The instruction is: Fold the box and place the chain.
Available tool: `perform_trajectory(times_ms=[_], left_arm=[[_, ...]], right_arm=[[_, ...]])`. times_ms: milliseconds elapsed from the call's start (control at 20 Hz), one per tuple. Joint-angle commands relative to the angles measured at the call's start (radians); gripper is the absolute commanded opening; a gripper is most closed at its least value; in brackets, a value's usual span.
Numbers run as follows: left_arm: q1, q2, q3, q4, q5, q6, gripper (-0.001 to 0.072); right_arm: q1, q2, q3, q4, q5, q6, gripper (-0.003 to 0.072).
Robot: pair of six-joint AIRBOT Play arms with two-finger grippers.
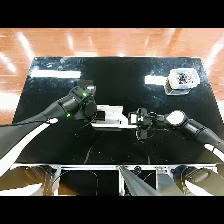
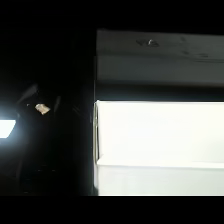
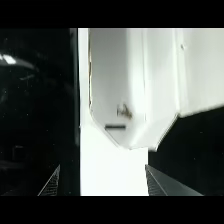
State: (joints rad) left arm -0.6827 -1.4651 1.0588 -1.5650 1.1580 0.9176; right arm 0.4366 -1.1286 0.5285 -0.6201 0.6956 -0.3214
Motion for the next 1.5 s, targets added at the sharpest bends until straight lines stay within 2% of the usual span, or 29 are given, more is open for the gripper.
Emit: perform_trajectory(times_ms=[0, 300, 600, 1100, 1150, 1250, 1300, 1450], left_arm=[[0.004, 0.004, -0.031, -0.005, -0.031, -0.027, 0.0024], [0.004, 0.052, -0.069, 0.012, -0.089, -0.015, 0.0024], [-0.006, 0.054, -0.096, 0.027, -0.133, 0.05, 0.0024], [-0.006, 0.054, -0.097, 0.019, -0.134, 0.07, 0.0024], [-0.006, 0.054, -0.097, 0.014, -0.134, 0.071, 0.0024], [-0.006, 0.054, -0.097, 0.012, -0.135, 0.071, 0.0024], [-0.006, 0.054, -0.097, 0.012, -0.135, 0.071, 0.0024], [-0.006, 0.053, -0.097, 0.011, -0.138, 0.071, 0.0024]], right_arm=[[0.0, 0.002, 0.0, -0.008, 0.0, 0.003, 0.0624], [0.0, 0.002, 0.0, 0.037, -0.003, -0.014, 0.0624], [0.0, -0.001, 0.0, 0.122, -0.043, -0.106, 0.0624], [0.058, -0.074, 0.003, 0.182, -0.095, -0.151, 0.0622], [0.058, -0.076, 0.003, 0.182, -0.098, -0.167, 0.0582], [0.058, -0.084, 0.003, 0.183, -0.097, -0.169, 0.0384], [0.058, -0.088, 0.005, 0.183, -0.096, -0.169, 0.0317], [0.058, -0.095, 0.008, 0.225, -0.098, -0.188, 0.0309]])
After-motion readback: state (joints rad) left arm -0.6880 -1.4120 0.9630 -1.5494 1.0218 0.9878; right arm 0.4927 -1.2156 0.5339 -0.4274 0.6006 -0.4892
